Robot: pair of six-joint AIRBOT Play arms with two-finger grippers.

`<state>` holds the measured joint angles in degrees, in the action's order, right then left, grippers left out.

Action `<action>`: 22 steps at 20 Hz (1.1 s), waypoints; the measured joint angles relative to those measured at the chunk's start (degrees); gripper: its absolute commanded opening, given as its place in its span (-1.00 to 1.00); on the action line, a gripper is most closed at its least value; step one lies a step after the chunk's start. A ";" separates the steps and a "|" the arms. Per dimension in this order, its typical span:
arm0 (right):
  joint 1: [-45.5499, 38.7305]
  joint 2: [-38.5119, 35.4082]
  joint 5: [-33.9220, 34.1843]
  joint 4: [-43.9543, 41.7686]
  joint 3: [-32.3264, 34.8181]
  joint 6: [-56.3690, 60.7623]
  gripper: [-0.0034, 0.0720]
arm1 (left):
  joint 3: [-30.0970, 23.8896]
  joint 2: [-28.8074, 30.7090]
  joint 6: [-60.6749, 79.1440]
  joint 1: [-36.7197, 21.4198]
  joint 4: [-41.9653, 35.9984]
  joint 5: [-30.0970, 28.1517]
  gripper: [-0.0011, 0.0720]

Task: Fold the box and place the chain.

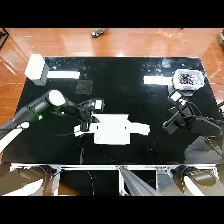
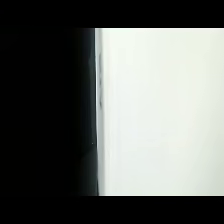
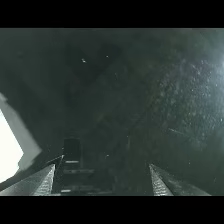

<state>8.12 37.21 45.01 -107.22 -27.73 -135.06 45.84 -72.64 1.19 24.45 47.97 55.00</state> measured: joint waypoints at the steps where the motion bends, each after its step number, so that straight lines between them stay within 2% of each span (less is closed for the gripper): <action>1: 0.57 -0.02 0.04 -0.37 0.00 -1.55 0.93 | -1.44 0.68 0.50 0.66 0.11 -1.77 -0.92; 4: 3.43 0.07 0.50 -1.51 0.02 -7.08 0.93 | -3.91 1.53 1.44 1.77 2.01 -4.70 -0.92; 10: 7.37 2.21 -0.83 -2.27 1.46 -16.55 0.93 | -5.40 1.29 -0.13 2.29 6.03 -7.65 -0.92; 22: 12.94 4.02 -4.76 -8.39 2.16 -22.56 0.93 | -6.75 -0.33 -1.42 2.34 6.86 -9.60 -0.92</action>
<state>21.06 41.23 40.25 -115.61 -25.56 -157.62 39.09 -72.97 -0.23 26.79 54.83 45.41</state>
